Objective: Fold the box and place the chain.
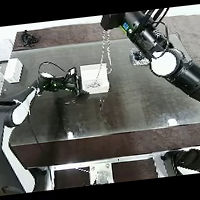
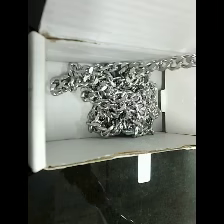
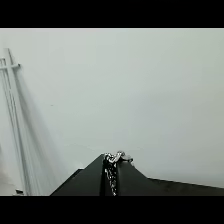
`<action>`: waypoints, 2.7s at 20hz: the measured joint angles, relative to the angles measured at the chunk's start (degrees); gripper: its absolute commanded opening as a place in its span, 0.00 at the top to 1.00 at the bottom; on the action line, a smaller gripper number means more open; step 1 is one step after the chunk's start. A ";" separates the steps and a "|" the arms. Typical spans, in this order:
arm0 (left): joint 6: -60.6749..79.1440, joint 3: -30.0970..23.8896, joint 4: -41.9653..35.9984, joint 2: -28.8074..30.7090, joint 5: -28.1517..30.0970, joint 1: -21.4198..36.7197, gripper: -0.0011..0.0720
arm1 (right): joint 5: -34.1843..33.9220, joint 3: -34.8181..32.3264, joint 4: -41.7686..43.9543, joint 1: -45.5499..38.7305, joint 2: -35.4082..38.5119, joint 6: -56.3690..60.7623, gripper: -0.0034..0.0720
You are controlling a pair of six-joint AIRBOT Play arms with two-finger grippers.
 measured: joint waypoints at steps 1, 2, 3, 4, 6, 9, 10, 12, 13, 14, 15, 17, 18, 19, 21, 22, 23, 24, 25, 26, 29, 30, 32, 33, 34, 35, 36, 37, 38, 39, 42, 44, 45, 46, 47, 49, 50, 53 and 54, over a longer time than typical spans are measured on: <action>0.00 0.00 0.00 0.00 0.00 0.00 0.56 | -0.13 0.26 0.00 0.00 0.00 0.00 0.94; 0.00 0.00 0.00 0.00 0.00 0.00 0.56 | -0.35 0.46 -0.02 0.00 0.00 0.00 0.94; 0.00 0.00 0.00 0.00 0.00 0.00 0.56 | -0.35 0.59 0.00 0.00 0.00 0.00 0.94; 0.00 0.00 0.00 0.00 0.00 0.00 0.56 | -0.37 0.70 -0.02 0.02 -0.09 0.00 0.94; 0.00 0.00 0.00 0.00 0.02 0.00 0.56 | -0.42 0.83 -0.02 0.02 -0.57 0.00 0.94; 0.00 0.00 0.00 0.00 0.00 0.00 0.56 | -0.39 0.92 -0.04 0.02 -2.10 0.00 0.94; 0.00 0.00 0.00 0.00 0.00 0.00 0.56 | -0.11 0.92 -0.02 0.02 -2.69 0.00 0.94; 0.00 0.00 0.00 0.00 0.00 0.00 0.56 | 2.23 0.81 -0.02 0.02 -4.11 0.02 0.94; 0.00 0.00 0.00 0.00 0.00 0.00 0.56 | 3.76 0.44 -0.02 0.02 -4.83 0.13 0.94; 0.00 0.00 0.00 0.00 0.00 0.00 0.56 | 5.40 -0.42 0.00 0.02 -5.60 0.79 0.94; 0.00 0.00 0.00 0.00 0.00 0.00 0.56 | 6.71 -1.62 0.02 0.02 -6.29 1.75 0.94; 0.00 0.00 0.00 0.00 0.00 0.00 0.56 | 8.44 -5.16 0.02 0.02 -7.37 4.13 0.94; 0.00 0.00 0.00 0.00 0.00 0.00 0.56 | 8.98 -7.34 0.04 0.02 -7.67 5.40 0.94; 0.00 0.00 -0.02 0.00 0.00 0.00 0.56 | 9.42 -9.62 0.07 0.02 -7.93 6.62 0.94; 0.00 0.00 0.00 0.00 0.02 0.00 0.56 | 9.99 -13.79 0.11 -0.04 -8.33 8.35 0.94; 0.00 0.00 -0.02 0.00 0.00 0.00 0.56 | 10.12 -15.39 0.11 -0.13 -8.63 8.92 0.95; 0.00 0.00 -0.02 0.00 0.00 0.00 0.56 | 10.23 -16.81 0.13 -0.28 -9.14 9.29 0.95; 0.00 0.00 0.00 0.00 0.00 0.00 0.56 | 10.40 -17.79 0.15 -0.39 -9.77 9.60 0.94; 0.00 0.00 -0.02 0.00 0.00 0.00 0.56 | 10.56 -18.56 0.17 -0.52 -10.45 9.92 0.94; 0.00 0.00 -0.02 0.00 0.00 0.00 0.56 | 10.99 -19.06 0.17 -0.57 -10.97 10.08 0.74; 0.00 0.00 -0.02 0.00 0.00 0.00 0.56 | 13.97 -19.91 0.07 -1.09 -11.98 10.29 0.27; 0.00 0.00 0.00 0.00 0.00 0.00 0.56 | 15.02 -20.06 0.09 -1.40 -12.15 10.40 0.27; 0.00 0.00 0.00 0.00 0.00 0.00 0.56 | 16.70 -19.89 0.09 -1.97 -12.24 10.45 0.27; 0.00 0.00 -0.02 0.00 0.00 0.00 0.56 | 17.66 -19.56 0.04 -2.25 -12.00 10.12 0.27; 0.00 0.00 -0.02 0.00 0.00 0.00 0.56 | 18.36 -19.21 -0.28 -2.45 -11.39 8.83 0.27; 0.00 0.00 -0.02 0.00 0.00 0.00 0.56 | 18.84 -18.78 -0.94 -2.67 -10.21 6.97 0.28; 0.00 0.00 -0.02 0.00 0.00 0.00 0.56 | 19.10 -18.45 -1.40 -2.99 -8.76 5.18 0.35; 0.00 0.00 -0.02 0.00 0.02 0.00 0.56 | 19.37 -18.12 -1.95 -3.56 -6.95 2.95 0.46; 0.00 0.00 -0.02 0.00 0.00 0.00 0.56 | 19.50 -17.66 -2.23 -4.44 -5.31 0.66 0.51; 0.00 0.00 0.00 0.00 0.02 0.00 0.56 | 20.44 -16.68 -2.60 -5.88 -3.85 -2.29 0.51; 0.00 0.00 -0.02 0.00 0.02 0.00 0.56 | 31.89 -8.66 -0.66 -12.46 -3.39 -14.05 0.51; 0.00 0.00 -0.02 0.00 0.02 0.00 0.56 | 43.52 -0.15 6.54 -17.73 -6.60 -25.05 0.53; 0.00 0.00 -0.02 0.00 0.02 0.00 0.56 | 48.65 4.50 10.93 -20.28 -9.05 -30.03 0.54; 0.00 0.00 -0.02 0.00 0.02 0.00 0.56 | 53.11 8.90 14.47 -22.47 -11.85 -33.90 0.56; 0.00 0.00 -0.02 0.00 0.00 0.00 0.56 | 56.50 12.63 17.03 -24.24 -14.75 -36.59 0.57; 0.00 0.00 -0.02 0.00 0.00 0.00 0.56 | 63.19 19.54 20.83 -26.99 -21.42 -40.74 0.59; 0.00 0.00 0.00 0.00 0.00 0.00 0.56 | 66.38 22.34 22.27 -27.78 -24.74 -42.32 0.59; 0.00 0.00 0.00 0.00 0.00 0.00 0.56 | 73.75 28.68 27.43 -28.96 -34.42 -46.86 0.61; 0.00 0.00 -0.02 0.00 0.00 0.00 0.56 | 75.12 29.90 29.00 -29.14 -37.05 -48.15 0.61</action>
